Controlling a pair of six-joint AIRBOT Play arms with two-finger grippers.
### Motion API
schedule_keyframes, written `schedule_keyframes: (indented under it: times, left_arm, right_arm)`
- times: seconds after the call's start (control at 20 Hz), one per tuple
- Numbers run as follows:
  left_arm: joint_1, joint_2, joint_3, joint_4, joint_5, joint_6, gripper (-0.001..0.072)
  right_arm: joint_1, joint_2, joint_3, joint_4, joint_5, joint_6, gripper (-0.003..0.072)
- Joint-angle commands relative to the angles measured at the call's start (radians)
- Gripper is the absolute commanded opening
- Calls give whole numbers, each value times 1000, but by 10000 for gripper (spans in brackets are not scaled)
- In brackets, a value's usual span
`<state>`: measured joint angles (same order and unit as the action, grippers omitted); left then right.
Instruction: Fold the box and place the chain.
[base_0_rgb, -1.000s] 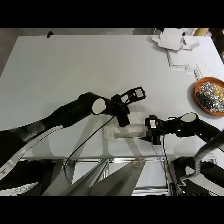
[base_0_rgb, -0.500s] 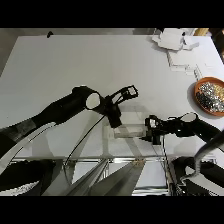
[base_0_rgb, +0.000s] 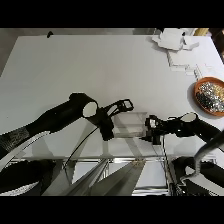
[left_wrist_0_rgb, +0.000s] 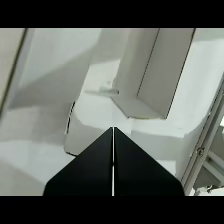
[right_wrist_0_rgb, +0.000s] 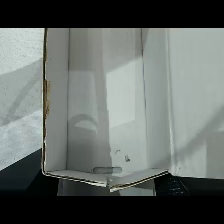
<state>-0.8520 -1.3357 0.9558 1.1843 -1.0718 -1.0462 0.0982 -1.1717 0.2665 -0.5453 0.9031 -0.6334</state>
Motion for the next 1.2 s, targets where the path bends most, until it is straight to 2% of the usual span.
schedule_keyframes:
  times: [0.0,0.15,0.3,0.4,0.45,0.5,0.65,0.95,1.1,1.15]
  left_arm:
    - [36,29,-97,-2,30,63,1]
    - [64,35,-135,-3,31,167,10]
    - [81,35,-137,-10,84,346,153]
    - [83,35,-144,-40,159,487,195]
    - [83,35,-159,-65,211,552,252]
    - [83,35,-182,-102,265,613,275]
    - [73,35,-232,-220,341,751,273]
    - [21,20,-254,-286,343,822,266]
    - [15,7,-254,-329,356,823,129]
    - [15,7,-254,-340,369,822,129]
  right_arm:
    - [0,1,1,0,1,0,404]
    - [0,1,1,0,1,0,403]
    - [0,1,1,0,1,0,403]
    - [0,1,1,0,1,0,403]
    - [0,1,1,0,1,0,403]
    - [0,1,1,0,1,0,403]
    - [0,1,1,0,1,0,403]
    - [0,1,1,0,1,0,403]
    - [0,1,1,0,1,0,403]
    - [0,1,1,0,1,0,403]
